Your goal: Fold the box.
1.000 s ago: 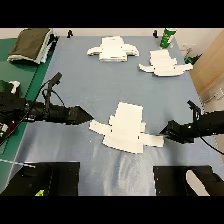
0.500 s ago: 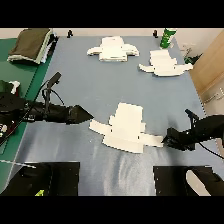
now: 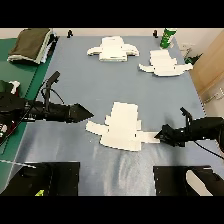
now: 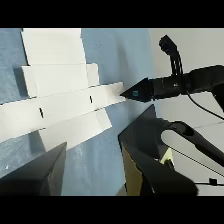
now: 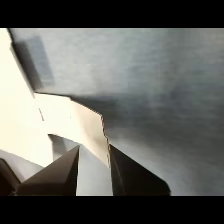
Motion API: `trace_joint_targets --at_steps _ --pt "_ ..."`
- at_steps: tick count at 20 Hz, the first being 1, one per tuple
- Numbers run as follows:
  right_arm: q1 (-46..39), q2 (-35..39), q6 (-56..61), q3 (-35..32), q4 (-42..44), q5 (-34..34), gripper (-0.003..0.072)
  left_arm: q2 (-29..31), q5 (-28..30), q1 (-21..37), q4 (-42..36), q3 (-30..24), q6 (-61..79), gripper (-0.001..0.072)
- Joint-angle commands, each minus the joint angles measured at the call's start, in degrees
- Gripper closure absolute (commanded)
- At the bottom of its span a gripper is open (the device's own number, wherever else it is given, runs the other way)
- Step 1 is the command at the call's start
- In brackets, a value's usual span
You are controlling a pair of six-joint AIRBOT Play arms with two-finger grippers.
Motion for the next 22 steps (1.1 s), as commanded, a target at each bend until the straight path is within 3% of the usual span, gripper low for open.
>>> trace_joint_targets --at_steps 1,2,4,15,19,22 --pt "0.07 -0.04 -8.70 0.00 10.36 -0.37 0.0412 0.04 0.37 0.07 0.02 -0.02 0.02 0.0158" --pt "0.07 -0.04 -11.98 0.11 14.27 -1.25 0.0462 0.04 0.39 0.07 0.02 -0.02 0.02 0.0158" --pt "0.07 -0.13 -14.62 0.11 18.12 -0.96 0.0469 0.04 0.68 0.07 0.02 -0.02 0.02 0.0158" --pt "0.20 -12.59 -20.57 0.68 17.59 1.25 0.0469 0.04 1.64 0.07 -0.02 -0.02 -0.02 0.0159" --pt "2.56 -16.94 -22.38 4.57 17.64 1.44 0.0633 -1.07 1.84 0.09 -0.07 0.00 -2.99 0.0159" --pt "9.79 -17.99 -22.43 5.84 18.05 4.11 0.0685 -5.27 1.81 0.15 -0.20 0.96 -4.50 0.0159"
